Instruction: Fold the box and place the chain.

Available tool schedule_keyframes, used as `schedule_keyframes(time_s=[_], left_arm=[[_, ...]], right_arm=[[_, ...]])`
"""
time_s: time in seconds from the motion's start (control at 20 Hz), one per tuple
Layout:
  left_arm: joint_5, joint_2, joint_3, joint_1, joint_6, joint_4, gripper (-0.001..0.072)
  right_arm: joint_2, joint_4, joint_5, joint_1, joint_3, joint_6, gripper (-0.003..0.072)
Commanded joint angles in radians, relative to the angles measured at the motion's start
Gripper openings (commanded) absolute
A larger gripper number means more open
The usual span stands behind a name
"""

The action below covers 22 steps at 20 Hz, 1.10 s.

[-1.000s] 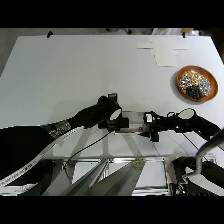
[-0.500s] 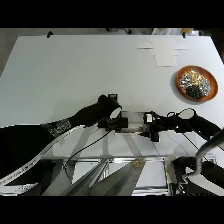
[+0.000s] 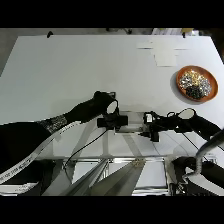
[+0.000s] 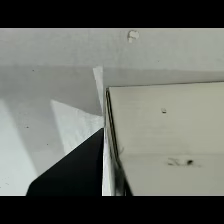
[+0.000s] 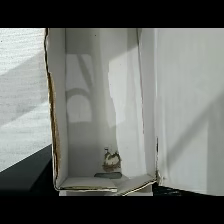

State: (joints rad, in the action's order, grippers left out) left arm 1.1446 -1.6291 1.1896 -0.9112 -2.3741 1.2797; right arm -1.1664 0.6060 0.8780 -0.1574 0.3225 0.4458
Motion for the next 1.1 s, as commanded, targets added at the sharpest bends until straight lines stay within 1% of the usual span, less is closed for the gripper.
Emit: schedule_keyframes(time_s=[0.0, 0.2, 0.25, 0.3, 0.35, 0.4, 0.5, 0.65, 0.75, 0.9, 0.95, 1.05], left_arm=[[0.013, -0.007, 0.001, 0.005, 0.018, -0.008, 0.0002], [0.011, -0.007, 0.001, 0.004, 0.014, -0.007, 0.0001], [0.011, -0.007, 0.001, 0.003, 0.015, -0.007, 0.0051], [0.011, -0.006, 0.001, 0.003, 0.018, -0.008, 0.0199], [0.013, -0.004, 0.001, 0.004, 0.019, -0.008, 0.0368], [0.012, 0.003, 0.001, 0.008, 0.019, -0.008, 0.0464], [0.01, 0.032, 0.001, 0.024, 0.03, -0.008, 0.0477], [0.022, 0.097, 0.001, 0.054, 0.179, -0.011, 0.0477], [0.079, 0.159, 0.0, 0.074, 0.321, -0.011, 0.0477], [0.236, 0.26, -0.001, 0.118, 0.486, -0.011, 0.0476], [0.273, 0.303, -0.013, 0.138, 0.55, -0.011, 0.0476], [0.26, 0.394, -0.071, 0.179, 0.719, -0.01, 0.0476]], right_arm=[[0.0, -0.001, 0.0, 0.0, 0.001, 0.0, 0.0409], [0.0, 0.0, 0.0, 0.0, 0.001, 0.0, 0.0409], [0.0, 0.0, 0.0, 0.0, 0.001, 0.0, 0.0409], [0.0, 0.0, 0.0, 0.0, 0.001, 0.0, 0.0409], [0.0, -0.001, 0.0, 0.0, 0.001, 0.0, 0.0409], [0.0, 0.0, 0.0, 0.0, 0.001, 0.0, 0.0409], [0.0, -0.001, 0.0, 0.0, 0.001, 0.0, 0.0409], [0.0, -0.001, 0.0, 0.0, 0.001, 0.0, 0.0409], [0.0, 0.0, 0.0, 0.0, 0.001, 0.0, 0.0409], [0.0, 0.0, 0.0, 0.0, 0.001, 0.0, 0.0409], [0.0, -0.001, 0.0, 0.0, 0.001, 0.0, 0.0409], [0.0, 0.0, 0.0, 0.0, 0.001, 0.0, 0.0409]])
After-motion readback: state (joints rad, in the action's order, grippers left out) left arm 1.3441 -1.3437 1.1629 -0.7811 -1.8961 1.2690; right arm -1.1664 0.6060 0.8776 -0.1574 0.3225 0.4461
